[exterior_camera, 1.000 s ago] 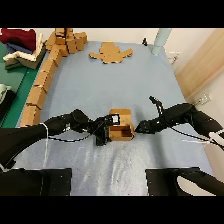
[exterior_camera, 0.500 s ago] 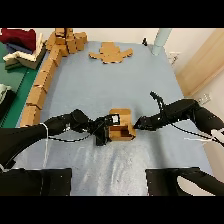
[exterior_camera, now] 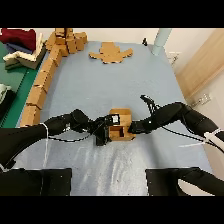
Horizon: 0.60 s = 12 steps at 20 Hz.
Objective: Fold the box.
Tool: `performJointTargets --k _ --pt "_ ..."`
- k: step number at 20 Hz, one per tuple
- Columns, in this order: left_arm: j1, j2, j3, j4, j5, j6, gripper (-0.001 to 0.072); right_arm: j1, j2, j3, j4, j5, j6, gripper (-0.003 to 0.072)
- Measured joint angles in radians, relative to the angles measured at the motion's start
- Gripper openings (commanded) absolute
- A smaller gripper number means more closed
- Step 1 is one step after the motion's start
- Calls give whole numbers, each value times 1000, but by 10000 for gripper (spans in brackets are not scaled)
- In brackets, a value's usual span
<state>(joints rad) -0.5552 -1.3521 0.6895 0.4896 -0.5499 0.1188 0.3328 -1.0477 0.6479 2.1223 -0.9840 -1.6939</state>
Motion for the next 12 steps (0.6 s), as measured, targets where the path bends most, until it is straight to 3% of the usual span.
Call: performJointTargets --k 6,12 --pt "0 0 0 0 0 0 374 117 0 8 -139 72 229 499" --pt "0 0 0 0 0 0 374 243 -9 65 -365 64 514 499"
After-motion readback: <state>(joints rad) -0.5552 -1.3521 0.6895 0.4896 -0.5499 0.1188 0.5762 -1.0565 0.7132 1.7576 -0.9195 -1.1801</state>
